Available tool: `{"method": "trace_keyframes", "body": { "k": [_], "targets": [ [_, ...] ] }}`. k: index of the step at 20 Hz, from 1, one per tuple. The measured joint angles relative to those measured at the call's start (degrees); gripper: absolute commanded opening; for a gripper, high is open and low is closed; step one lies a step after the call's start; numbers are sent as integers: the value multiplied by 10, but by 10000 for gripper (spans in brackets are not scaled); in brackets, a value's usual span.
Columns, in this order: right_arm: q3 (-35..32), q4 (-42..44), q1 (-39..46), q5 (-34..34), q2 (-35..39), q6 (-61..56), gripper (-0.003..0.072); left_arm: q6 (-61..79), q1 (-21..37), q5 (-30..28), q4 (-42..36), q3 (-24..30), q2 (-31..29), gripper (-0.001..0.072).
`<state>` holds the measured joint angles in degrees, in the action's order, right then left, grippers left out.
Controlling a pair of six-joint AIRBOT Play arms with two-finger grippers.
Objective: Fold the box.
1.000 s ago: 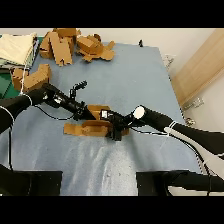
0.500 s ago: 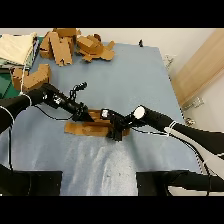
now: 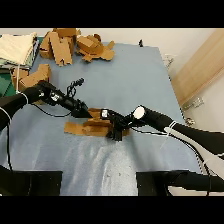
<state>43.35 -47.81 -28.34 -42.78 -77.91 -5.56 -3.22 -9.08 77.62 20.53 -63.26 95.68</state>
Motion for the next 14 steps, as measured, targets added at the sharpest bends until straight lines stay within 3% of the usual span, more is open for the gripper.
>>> {"method": "trace_keyframes", "body": {
  "k": [6, 14],
  "targets": [
    [0, 0, 0, -2, 0, 0, 550, -77, 37, 75, 20, -26, -12, 375],
    [1, 0, 1, -36, 1, 25, 550, -147, 43, 100, 23, -30, -14, 374]
  ]
}}
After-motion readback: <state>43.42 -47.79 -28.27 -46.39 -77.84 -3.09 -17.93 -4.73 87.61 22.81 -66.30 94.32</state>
